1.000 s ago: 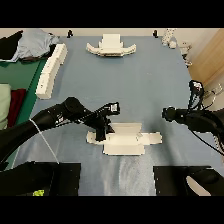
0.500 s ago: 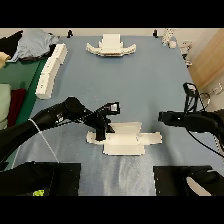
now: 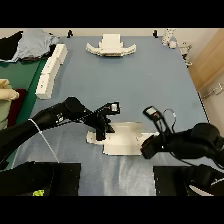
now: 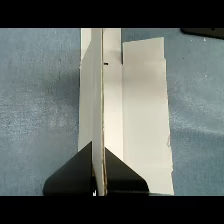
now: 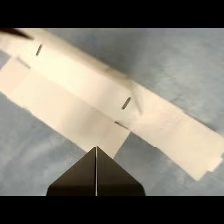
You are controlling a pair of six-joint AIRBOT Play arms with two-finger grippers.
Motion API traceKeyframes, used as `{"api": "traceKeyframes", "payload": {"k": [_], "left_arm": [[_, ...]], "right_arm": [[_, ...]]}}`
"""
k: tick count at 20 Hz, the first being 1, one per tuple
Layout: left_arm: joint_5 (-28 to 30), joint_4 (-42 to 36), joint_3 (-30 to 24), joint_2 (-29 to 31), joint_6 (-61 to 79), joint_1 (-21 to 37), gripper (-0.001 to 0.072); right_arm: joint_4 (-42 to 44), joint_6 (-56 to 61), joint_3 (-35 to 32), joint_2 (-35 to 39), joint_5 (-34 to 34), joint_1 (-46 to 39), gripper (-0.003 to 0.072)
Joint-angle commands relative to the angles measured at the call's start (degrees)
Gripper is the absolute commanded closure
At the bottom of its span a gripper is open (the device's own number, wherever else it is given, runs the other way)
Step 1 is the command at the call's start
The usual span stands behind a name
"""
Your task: Fold the box.
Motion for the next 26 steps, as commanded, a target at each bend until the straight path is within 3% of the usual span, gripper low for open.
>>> {"api": "traceKeyframes", "payload": {"k": [1,2,3,10,14,24,25,26], "left_arm": [[0.0,0.0,0.0,0.0,0.0,0.0,0.0697],[0.0,0.0,0.0,0.0,0.0,0.0,0.0698],[0.0,0.0,0.0,0.0,0.0,0.0,0.0697],[0.0,0.0,0.0,0.0,0.0,0.0,0.0697],[0.0,0.0,0.0,0.0,0.0,0.0,0.0697],[0.0,-0.1,0.0,0.0,0.0,0.0,0.0697],[0.0,-0.1,0.0,0.0,0.0,0.0,0.0697],[0.0,-0.1,0.0,0.0,0.0,0.0,0.0697]], "right_arm": [[-6.0,-1.8,-2.2,-1.4,0.3,15.5,0.0472],[-9.6,-2.5,-2.7,-3.0,1.3,19.0,0.0207],[-13.7,-2.4,-2.6,-4.9,1.7,21.4,0.0083],[-30.2,-1.2,-2.6,-14.5,7.9,22.8,0.0081],[-39.4,11.0,-2.4,-15.0,8.3,22.8,0.0083],[-39.6,26.5,-0.2,-11.3,4.3,22.8,0.0076],[-39.7,28.4,0.2,-11.3,2.4,22.8,-0.0024],[-39.7,28.7,0.6,-11.3,0.7,22.8,-0.0034]]}}
